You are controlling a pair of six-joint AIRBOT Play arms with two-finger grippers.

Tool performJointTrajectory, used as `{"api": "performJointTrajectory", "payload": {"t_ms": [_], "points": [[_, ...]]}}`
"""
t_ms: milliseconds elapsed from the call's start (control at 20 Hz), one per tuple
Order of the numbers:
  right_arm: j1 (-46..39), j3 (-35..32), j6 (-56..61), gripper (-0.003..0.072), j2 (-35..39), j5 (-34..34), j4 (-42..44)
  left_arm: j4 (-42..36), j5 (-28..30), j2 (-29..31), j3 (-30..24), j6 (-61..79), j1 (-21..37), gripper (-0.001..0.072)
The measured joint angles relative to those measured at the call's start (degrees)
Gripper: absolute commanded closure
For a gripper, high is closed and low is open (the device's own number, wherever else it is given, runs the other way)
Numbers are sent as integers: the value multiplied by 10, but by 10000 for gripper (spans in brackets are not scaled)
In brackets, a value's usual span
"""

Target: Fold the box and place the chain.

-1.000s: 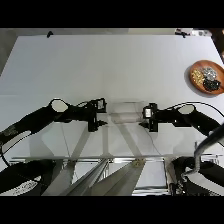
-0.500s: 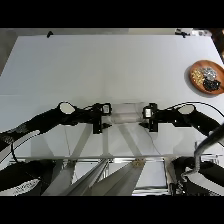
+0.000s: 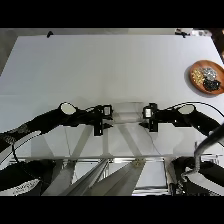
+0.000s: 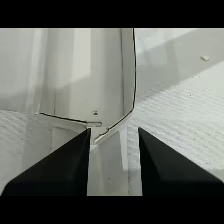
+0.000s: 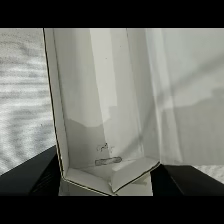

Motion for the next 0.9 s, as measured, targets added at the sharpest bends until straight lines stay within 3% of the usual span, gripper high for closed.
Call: {"api": "performJointTrajectory", "payload": {"t_ms": [300,900], "points": [[0,0,1,225,0,0,0,-3,41,0,0,1,0,453],[0,0,0,225,0,0,0,-45,61,0,0,32,-14,452]]}}
